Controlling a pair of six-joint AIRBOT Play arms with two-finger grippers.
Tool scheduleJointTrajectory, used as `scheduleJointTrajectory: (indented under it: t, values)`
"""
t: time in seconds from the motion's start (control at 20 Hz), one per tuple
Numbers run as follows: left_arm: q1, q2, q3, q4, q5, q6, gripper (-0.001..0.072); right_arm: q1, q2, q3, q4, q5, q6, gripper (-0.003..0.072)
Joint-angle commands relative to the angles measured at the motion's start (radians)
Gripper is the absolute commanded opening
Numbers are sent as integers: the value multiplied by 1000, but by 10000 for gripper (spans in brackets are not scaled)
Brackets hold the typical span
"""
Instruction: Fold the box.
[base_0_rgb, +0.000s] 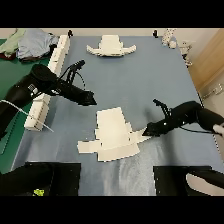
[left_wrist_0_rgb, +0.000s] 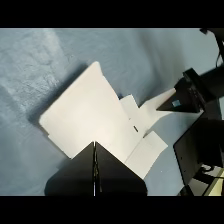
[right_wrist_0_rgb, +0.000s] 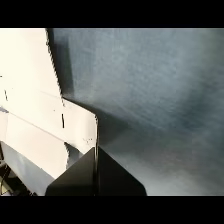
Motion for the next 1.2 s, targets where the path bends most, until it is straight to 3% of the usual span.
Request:
scheduleJointTrajectory:
  t: [0.0,0.05,0.3,0.5,0.65,0.95,1.15]
  values:
    - [66,-51,-2,3,-52,-29,292,92,227,-164,45,177,63,2]
    - [75,-65,-2,3,-68,-31,472,121,282,-183,43,212,96,1]
    - [82,-128,-16,7,-105,4,470,179,418,-218,24,329,196,2]
    - [81,-235,-25,-23,-113,72,470,180,410,-218,25,328,196,2]
    - [81,-322,-23,-158,-105,197,470,180,411,-218,25,316,196,2]
    - [67,-451,45,-270,-97,325,469,180,406,-218,25,283,196,2]
    - [29,-498,94,-275,-208,406,469,180,405,-218,24,276,196,2]
